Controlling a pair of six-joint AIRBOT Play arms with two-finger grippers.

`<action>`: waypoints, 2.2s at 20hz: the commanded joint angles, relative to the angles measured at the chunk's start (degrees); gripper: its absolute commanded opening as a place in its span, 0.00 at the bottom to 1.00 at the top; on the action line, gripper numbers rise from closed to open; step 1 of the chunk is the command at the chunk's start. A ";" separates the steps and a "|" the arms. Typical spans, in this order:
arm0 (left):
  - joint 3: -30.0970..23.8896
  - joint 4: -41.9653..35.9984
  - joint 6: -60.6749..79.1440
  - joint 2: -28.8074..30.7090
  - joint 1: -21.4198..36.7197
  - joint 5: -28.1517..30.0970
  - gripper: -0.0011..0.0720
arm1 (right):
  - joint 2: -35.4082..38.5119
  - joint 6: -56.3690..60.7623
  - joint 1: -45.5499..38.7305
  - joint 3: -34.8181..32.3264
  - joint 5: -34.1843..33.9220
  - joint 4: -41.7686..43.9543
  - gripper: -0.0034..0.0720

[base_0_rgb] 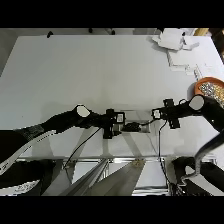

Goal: Fold the box and place the chain.

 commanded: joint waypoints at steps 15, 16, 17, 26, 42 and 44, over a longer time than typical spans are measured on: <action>0.00 0.00 0.02 0.04 0.00 0.02 0.39 | 2.82 7.34 6.62 0.04 1.09 -6.75 0.31; 0.00 0.00 0.00 0.04 0.00 0.02 0.39 | 1.29 7.34 6.62 0.02 0.85 -6.73 0.31; 0.00 0.00 0.00 0.04 0.00 0.00 0.39 | 0.02 7.34 6.62 0.04 0.35 -6.73 0.31; 0.00 0.00 0.00 0.04 0.00 0.02 0.39 | -3.52 6.73 6.62 0.02 -5.38 -6.67 0.31; 0.00 0.00 0.00 0.04 0.00 0.02 0.39 | -0.96 8.87 6.64 0.04 3.15 -6.67 0.07; 0.00 0.00 0.02 0.04 0.00 0.02 0.39 | 3.98 13.46 6.64 0.04 6.67 -5.88 0.07</action>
